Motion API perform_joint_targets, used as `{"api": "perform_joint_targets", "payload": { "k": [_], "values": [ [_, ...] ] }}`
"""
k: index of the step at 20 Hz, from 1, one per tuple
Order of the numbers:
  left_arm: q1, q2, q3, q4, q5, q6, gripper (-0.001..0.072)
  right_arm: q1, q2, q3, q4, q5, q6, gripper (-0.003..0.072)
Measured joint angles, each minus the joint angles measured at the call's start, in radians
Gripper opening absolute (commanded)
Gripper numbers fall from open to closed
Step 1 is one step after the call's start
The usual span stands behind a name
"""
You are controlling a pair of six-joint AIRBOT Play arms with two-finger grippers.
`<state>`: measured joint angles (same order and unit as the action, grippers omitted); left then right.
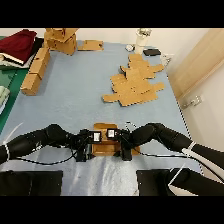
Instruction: Fold the box.
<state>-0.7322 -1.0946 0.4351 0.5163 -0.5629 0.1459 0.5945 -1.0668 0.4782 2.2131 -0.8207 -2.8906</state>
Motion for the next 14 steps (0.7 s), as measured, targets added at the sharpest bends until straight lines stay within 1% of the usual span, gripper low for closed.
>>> {"api": "perform_joint_targets", "payload": {
  "k": [5, 6, 7, 14],
  "values": [
    [-0.005, -0.017, -0.003, -0.004, 0.010, -0.004, 0.0720, 0.000, 0.000, 0.000, 0.000, 0.000, -0.001, 0.0494],
    [-0.005, -0.018, -0.003, -0.005, 0.011, -0.006, 0.0695, 0.000, 0.000, 0.000, 0.000, 0.000, -0.001, 0.0494],
    [-0.005, -0.019, -0.004, -0.006, 0.013, -0.007, 0.0610, 0.000, 0.000, 0.000, 0.000, 0.000, 0.000, 0.0494],
    [-0.005, -0.021, -0.006, -0.019, 0.014, -0.005, 0.0613, 0.000, 0.000, 0.000, 0.000, 0.000, -0.001, 0.0494]
  ]
}}
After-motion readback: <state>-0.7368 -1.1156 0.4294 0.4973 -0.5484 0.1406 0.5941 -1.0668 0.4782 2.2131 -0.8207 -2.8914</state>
